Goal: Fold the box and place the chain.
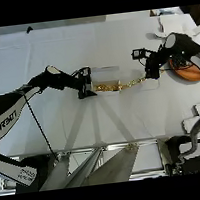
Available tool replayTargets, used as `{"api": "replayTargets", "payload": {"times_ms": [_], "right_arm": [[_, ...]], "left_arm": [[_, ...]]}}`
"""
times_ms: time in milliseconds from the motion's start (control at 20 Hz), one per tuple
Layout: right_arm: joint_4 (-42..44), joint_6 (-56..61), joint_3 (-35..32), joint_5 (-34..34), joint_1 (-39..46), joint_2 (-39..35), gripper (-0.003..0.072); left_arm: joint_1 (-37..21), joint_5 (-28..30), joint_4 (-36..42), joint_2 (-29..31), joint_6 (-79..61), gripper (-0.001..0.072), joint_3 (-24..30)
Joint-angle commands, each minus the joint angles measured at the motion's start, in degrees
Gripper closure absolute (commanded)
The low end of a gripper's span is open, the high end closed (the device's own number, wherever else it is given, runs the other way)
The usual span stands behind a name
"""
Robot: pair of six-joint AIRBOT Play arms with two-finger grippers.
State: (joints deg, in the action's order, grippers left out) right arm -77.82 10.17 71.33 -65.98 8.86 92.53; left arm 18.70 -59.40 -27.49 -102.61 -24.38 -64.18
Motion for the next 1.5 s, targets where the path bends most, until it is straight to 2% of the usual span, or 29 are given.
{"api": "replayTargets", "payload": {"times_ms": [0,300,350,400,500,650,850,1200,1450], "right_arm": [[-1.4,-3.2,-0.4,0.7,-0.1,2.4,0.0246],[-1.5,-3.2,-3.8,6.1,-3.2,2.4,0.0253],[-1.5,-3.0,-4.0,7.1,-3.4,2.4,0.0307],[-1.5,-2.9,-4.1,7.1,-3.5,2.4,0.0393],[-1.6,-2.1,-4.1,6.8,-3.4,2.4,0.0678],[-1.7,0.4,-4.1,6.2,-3.6,2.0,0.0677],[-0.9,0.6,-4.1,6.3,-5.2,-2.1,0.0678],[8.0,5.0,-4.1,6.0,-11.0,-11.6,0.0678],[15.8,6.3,-4.0,6.0,-18.0,-15.1,0.0678]], "left_arm": [[0.0,0.0,0.0,0.0,0.0,0.0481,0.0],[0.0,0.0,0.0,0.0,0.0,0.0481,0.0],[0.0,0.0,0.0,0.0,0.0,0.0481,0.0],[0.0,0.0,0.0,0.0,0.0,0.0481,0.0],[0.0,0.0,0.0,0.0,0.0,0.0481,0.0],[0.0,0.0,0.0,0.0,0.0,0.0481,0.0],[0.0,0.0,0.0,0.0,0.0,0.0481,0.0],[0.0,0.0,0.0,0.0,0.0,0.0481,0.0],[0.0,0.0,0.0,0.0,0.0,0.0481,0.0]]}}
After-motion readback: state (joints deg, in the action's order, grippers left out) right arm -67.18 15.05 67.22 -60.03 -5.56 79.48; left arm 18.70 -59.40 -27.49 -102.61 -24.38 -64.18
